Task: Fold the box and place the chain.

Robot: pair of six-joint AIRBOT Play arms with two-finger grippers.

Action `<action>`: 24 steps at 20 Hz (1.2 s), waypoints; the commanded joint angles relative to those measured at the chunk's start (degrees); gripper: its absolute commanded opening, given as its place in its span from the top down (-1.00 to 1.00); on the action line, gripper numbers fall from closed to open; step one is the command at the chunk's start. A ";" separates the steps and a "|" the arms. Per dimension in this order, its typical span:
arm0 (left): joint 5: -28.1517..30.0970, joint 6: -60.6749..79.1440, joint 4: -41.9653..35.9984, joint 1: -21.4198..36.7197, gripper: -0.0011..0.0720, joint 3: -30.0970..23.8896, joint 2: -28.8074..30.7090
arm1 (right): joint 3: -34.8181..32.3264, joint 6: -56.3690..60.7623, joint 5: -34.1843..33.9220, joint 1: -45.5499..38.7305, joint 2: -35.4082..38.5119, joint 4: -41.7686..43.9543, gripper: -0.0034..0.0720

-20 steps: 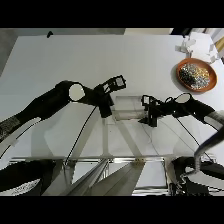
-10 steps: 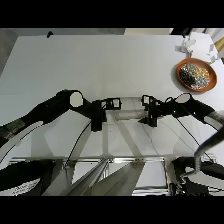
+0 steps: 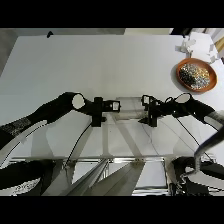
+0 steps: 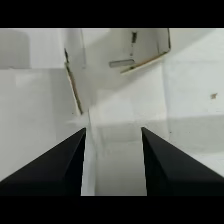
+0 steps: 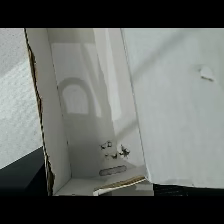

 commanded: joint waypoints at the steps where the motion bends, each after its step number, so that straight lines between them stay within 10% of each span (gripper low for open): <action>1: 2.93 6.01 -2.47 0.02 -0.09 -0.02 -0.13 | 0.02 0.00 0.00 -0.02 0.04 0.02 -0.15; 14: 4.31 9.77 -10.43 -3.56 0.30 -0.02 -1.97 | 0.02 0.00 0.00 0.00 0.04 0.02 -0.15; 16: 4.98 9.79 -10.84 -3.56 0.64 -0.02 -1.97 | 0.02 0.00 0.00 0.00 0.04 0.02 -0.15; 24: 10.84 9.33 -16.28 -4.98 0.61 -0.02 -3.74 | 0.02 0.00 0.00 -0.02 0.04 0.02 -0.15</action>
